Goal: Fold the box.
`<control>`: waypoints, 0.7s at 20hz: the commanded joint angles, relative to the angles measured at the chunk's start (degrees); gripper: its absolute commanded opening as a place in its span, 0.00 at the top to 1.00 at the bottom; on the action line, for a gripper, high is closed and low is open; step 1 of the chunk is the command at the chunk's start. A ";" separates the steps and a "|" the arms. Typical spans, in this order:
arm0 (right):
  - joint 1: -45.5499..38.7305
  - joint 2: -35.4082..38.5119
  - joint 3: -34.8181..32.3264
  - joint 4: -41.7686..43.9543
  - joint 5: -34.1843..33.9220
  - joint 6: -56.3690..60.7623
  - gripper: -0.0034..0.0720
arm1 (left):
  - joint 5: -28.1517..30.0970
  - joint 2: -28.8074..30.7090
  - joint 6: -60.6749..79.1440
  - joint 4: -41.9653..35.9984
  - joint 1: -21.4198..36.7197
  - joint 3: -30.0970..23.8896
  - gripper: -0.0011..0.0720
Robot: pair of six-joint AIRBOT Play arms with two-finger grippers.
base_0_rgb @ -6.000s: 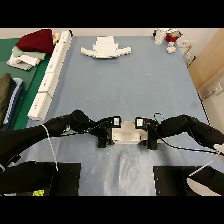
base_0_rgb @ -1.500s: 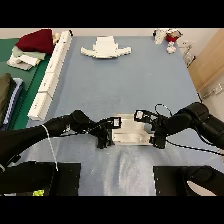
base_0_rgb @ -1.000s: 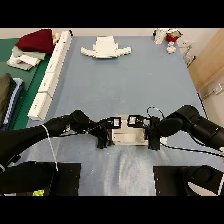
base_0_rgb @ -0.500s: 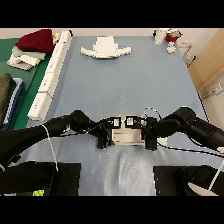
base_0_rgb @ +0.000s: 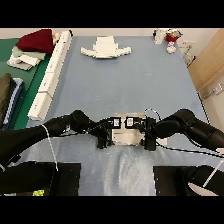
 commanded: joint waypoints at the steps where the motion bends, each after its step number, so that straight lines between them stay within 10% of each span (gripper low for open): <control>1: 0.02 0.42 -0.02 -0.22 0.00 0.13 0.16 | 0.00 -0.04 -0.02 -0.02 -0.02 0.04 0.34; 5: 0.02 2.73 0.02 -6.01 -5.51 11.85 0.78 | 0.00 -0.04 -0.02 -0.02 -0.02 0.04 0.34; 7: 0.02 4.20 0.09 -11.85 -8.55 24.81 0.93 | 0.00 -0.04 -0.02 -0.02 -0.02 0.04 0.34; 14: -11.72 11.02 0.15 -27.96 -17.20 60.89 0.95 | 0.00 -0.04 -0.02 -0.02 -0.02 0.04 0.34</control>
